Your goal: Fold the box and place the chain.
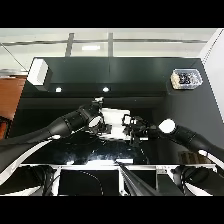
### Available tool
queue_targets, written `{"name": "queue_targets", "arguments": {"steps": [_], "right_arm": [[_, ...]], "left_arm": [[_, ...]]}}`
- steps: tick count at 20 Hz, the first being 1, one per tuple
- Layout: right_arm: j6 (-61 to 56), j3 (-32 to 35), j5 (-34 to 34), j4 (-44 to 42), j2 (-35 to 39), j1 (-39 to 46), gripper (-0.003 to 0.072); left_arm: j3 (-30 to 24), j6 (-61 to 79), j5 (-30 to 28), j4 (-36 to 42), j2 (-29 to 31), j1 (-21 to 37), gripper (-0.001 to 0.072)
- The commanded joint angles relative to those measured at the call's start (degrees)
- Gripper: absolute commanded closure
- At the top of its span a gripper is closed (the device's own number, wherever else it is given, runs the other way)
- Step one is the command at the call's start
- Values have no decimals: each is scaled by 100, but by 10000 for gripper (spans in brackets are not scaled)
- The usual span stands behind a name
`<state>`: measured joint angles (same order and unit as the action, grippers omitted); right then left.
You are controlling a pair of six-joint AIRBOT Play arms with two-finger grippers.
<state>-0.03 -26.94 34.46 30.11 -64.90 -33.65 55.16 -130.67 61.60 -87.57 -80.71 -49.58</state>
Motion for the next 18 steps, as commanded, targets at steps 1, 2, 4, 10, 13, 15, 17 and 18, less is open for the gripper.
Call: {"name": "queue_targets", "arguments": {"steps": [1, 2, 4, 10, 13, 15, 17, 18], "right_arm": [[-501, -2, 11, 57, 76, 76, 636], [-870, -2, 50, 66, 146, 186, 636], [-1919, -2, 208, 238, 417, 592, 636], [-6404, 0, 1788, 2009, 1233, 3281, 636], [-7611, 240, 2013, 2227, 1211, 4481, 637], [-7868, 516, 2337, 2044, 1071, 4636, 638], [-7724, 754, 2671, 1558, 811, 4352, 638], [-7602, 831, 2702, 1399, 693, 4113, 638]], "left_arm": [[2, -4, 17, 2, -4, 0, 678], [2, -4, 20, 2, -4, 0, 678], [2, -4, 22, 4, -4, 0, 678], [0, -4, 22, -7, -4, 0, 678], [0, -4, 20, -4, -4, 0, 678], [0, -2, 24, -4, -4, 0, 678], [0, -4, 44, -4, -4, 0, 678], [0, -4, 44, -2, -4, 0, 678]]}}
